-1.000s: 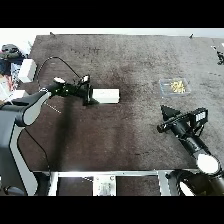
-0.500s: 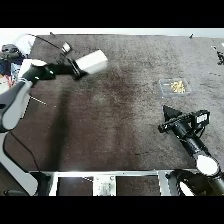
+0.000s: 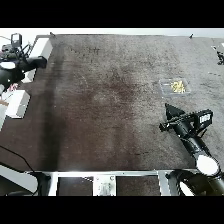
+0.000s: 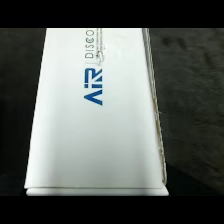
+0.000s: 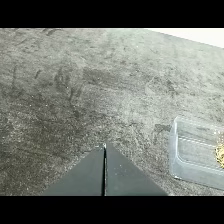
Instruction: Fold the box and place the chain.
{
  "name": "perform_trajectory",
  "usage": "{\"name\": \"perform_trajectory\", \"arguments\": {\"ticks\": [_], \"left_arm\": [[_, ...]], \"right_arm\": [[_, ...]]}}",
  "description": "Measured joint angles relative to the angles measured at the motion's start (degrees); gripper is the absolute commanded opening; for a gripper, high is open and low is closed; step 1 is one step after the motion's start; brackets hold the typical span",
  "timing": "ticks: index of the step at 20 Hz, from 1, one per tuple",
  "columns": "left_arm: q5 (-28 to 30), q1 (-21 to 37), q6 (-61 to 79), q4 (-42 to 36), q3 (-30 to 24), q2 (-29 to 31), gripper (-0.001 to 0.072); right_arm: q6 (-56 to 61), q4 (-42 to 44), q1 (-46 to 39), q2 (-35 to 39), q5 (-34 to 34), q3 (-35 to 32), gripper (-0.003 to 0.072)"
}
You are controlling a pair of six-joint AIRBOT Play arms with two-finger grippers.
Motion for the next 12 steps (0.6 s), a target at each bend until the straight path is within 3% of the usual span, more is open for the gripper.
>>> {"name": "perform_trajectory", "arguments": {"ticks": [12], "left_arm": [[7.76, 0.81, -2.78, 2.45, -2.78, -6.71, 0.0012]], "right_arm": [[0.00, 0.00, 0.00, 0.00, -0.20, 0.00, 0.0015]]}}
